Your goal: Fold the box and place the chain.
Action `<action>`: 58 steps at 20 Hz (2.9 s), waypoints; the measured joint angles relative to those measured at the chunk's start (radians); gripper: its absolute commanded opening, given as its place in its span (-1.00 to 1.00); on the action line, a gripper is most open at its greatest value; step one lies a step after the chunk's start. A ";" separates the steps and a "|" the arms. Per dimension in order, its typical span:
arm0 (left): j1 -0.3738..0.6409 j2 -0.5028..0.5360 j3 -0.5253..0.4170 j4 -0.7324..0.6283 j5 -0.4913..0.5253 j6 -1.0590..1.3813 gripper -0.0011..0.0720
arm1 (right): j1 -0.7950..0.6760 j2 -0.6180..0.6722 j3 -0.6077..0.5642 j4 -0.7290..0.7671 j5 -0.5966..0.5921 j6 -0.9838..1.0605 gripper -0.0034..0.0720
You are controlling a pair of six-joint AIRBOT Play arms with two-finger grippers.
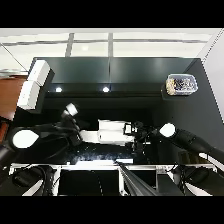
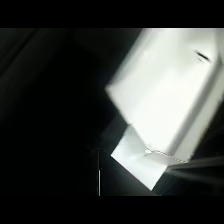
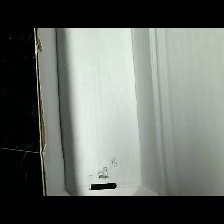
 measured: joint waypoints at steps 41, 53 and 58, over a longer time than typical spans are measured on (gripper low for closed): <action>0.291 -0.509 -0.001 -0.203 -0.321 -0.473 -0.89 | 0.000 0.000 0.000 0.000 0.000 -0.001 -0.05; 0.290 -0.510 0.014 -0.249 -0.340 -0.422 0.66 | 0.000 0.000 0.000 0.000 0.000 -0.001 -0.05; 0.290 -0.475 0.035 -0.241 -0.385 -0.420 0.99 | 0.000 0.000 0.000 0.000 0.000 -0.001 -0.05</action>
